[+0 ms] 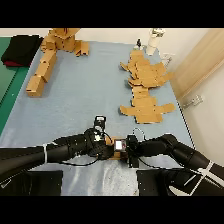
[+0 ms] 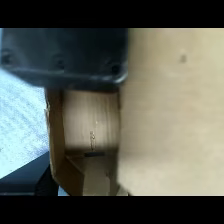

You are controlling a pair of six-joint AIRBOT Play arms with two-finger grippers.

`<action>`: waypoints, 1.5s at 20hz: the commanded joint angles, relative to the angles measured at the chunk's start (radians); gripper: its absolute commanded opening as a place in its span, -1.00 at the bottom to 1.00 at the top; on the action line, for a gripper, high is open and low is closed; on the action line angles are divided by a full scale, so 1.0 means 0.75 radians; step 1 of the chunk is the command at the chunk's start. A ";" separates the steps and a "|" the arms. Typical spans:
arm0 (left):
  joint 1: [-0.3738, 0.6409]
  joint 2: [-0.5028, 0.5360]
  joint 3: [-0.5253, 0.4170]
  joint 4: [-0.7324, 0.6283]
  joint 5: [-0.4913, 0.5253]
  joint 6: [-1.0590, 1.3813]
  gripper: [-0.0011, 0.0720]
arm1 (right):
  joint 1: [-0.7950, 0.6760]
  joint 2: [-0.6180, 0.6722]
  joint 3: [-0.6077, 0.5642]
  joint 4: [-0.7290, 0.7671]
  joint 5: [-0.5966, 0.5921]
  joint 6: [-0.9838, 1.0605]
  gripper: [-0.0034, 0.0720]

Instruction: Fold the box.

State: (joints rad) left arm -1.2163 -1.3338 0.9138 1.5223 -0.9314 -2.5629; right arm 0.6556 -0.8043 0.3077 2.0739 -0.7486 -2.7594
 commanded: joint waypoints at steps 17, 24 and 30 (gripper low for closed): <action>0.002 0.180 0.018 0.019 -0.146 0.018 0.04 | 0.001 0.001 0.001 -0.003 0.009 -0.007 0.06; 0.001 0.444 0.017 0.042 -0.482 0.098 -0.13 | 0.001 0.001 0.001 -0.003 0.008 -0.007 0.06; 0.118 0.644 -0.164 0.107 -0.594 0.454 -0.94 | 0.002 0.001 0.001 -0.003 0.008 -0.007 0.06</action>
State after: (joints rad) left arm -1.1797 -0.9165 0.8558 1.6150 -1.3613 -2.4111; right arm 0.6567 -0.8047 0.3077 2.0712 -0.7444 -2.7651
